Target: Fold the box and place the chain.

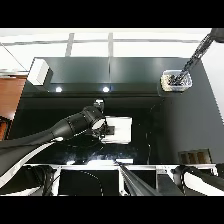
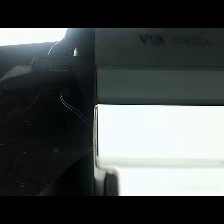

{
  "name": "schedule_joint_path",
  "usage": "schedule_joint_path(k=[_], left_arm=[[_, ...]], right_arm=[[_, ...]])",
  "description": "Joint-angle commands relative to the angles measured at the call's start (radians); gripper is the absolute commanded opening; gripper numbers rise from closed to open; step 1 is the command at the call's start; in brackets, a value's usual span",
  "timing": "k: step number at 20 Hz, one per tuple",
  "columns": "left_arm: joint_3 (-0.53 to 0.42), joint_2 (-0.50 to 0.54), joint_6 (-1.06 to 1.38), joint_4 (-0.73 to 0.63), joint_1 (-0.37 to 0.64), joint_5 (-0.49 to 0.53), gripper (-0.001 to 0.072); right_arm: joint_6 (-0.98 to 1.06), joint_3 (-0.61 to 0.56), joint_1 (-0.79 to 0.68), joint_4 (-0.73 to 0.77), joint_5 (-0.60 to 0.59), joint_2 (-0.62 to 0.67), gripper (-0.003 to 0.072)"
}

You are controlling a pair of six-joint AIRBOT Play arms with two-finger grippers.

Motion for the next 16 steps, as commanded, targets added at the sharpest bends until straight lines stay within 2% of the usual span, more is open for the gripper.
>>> schedule_joint_path(k=[1,6,8,13,16], left_arm=[[0.0,0.0,0.0,0.0,0.0,0.0,0.0025],[0.0,0.0,0.0,0.0,0.0,0.0,0.0025],[0.0,0.0,0.0,0.0,0.0,0.0,0.0025],[0.0,0.0,0.0,0.0,0.0,0.0,0.0025],[0.0,0.0,0.0,0.0,0.0,0.001,0.0025]], right_arm=[[-0.025,0.001,0.0,0.067,0.011,0.102,0.001],[-0.07,0.001,0.0,0.216,0.117,0.227,0.001],[-0.09,-0.011,0.008,0.282,0.215,0.268,0.0011],[-0.122,-0.269,0.13,0.317,0.308,0.411,0.001],[-0.122,-0.344,0.183,0.365,0.32,0.433,0.0009]])
